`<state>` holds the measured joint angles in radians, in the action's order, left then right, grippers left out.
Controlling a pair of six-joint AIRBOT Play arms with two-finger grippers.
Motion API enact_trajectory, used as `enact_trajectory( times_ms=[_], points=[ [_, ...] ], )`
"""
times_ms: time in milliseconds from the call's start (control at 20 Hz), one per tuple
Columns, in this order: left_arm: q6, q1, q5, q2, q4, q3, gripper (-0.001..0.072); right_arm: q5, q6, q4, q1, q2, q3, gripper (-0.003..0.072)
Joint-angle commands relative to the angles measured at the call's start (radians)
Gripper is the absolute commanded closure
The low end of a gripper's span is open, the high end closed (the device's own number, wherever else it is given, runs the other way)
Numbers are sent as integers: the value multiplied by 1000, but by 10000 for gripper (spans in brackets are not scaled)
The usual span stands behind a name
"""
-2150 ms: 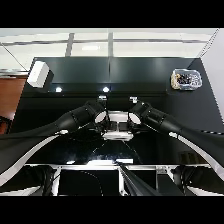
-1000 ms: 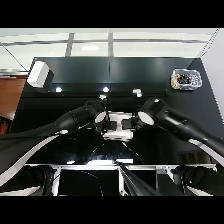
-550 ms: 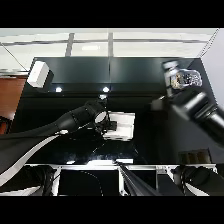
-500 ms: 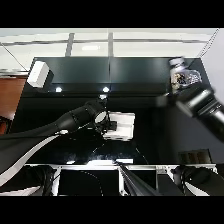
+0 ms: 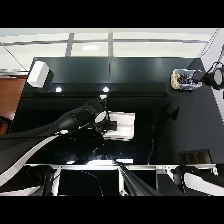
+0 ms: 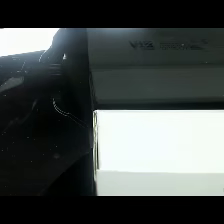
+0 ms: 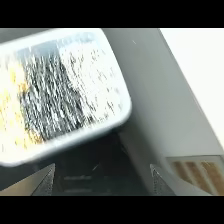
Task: Fold the box and place the chain.
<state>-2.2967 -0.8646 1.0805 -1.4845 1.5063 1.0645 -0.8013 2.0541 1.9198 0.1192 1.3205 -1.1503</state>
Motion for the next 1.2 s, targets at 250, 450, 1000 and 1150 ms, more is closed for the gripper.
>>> enact_trajectory(
  times_ms=[250, 450, 1000, 1150],
  points=[
    [0, 0, 3, 0, 0, 1, 687, -140, -230, -389, 73, 496, -523, 4],
    [0, 0, 2, 0, 0, 1, 687, -256, -230, -401, 89, 596, -612, 6],
    [0, 0, 2, 0, 0, 1, 687, -261, -249, -397, 92, 636, -614, 383],
    [0, 0, 2, 0, 0, 1, 687, -297, -276, -398, 93, 631, -645, 680]
  ],
)
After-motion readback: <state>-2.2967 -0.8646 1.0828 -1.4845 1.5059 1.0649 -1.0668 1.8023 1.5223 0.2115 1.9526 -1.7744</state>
